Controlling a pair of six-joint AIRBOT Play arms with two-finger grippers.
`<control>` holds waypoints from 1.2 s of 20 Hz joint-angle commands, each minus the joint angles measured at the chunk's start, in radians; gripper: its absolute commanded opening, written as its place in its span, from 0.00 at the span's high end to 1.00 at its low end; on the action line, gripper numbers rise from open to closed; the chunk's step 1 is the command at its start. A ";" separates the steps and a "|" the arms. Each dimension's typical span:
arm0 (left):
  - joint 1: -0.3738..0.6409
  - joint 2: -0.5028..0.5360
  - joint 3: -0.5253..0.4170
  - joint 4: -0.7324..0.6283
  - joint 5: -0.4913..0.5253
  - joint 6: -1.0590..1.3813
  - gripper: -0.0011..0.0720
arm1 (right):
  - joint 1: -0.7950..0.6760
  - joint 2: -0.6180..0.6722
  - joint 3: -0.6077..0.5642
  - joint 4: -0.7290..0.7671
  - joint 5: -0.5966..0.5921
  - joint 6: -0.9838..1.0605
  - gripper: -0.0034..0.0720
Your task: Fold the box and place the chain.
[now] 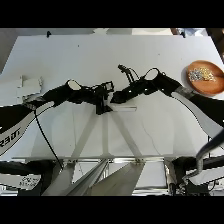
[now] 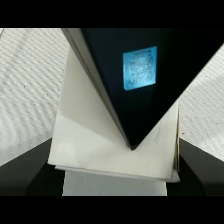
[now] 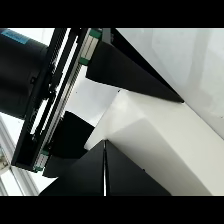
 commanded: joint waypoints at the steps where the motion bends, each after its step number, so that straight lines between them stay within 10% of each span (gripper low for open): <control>1: 0.001 0.002 0.001 -0.006 0.006 -0.001 0.66 | 0.000 0.004 -0.008 -0.041 -0.010 0.003 0.94; 24: 0.001 0.002 0.001 -0.006 0.006 -0.001 0.66 | -0.229 0.224 -0.334 0.040 -0.111 -0.264 0.94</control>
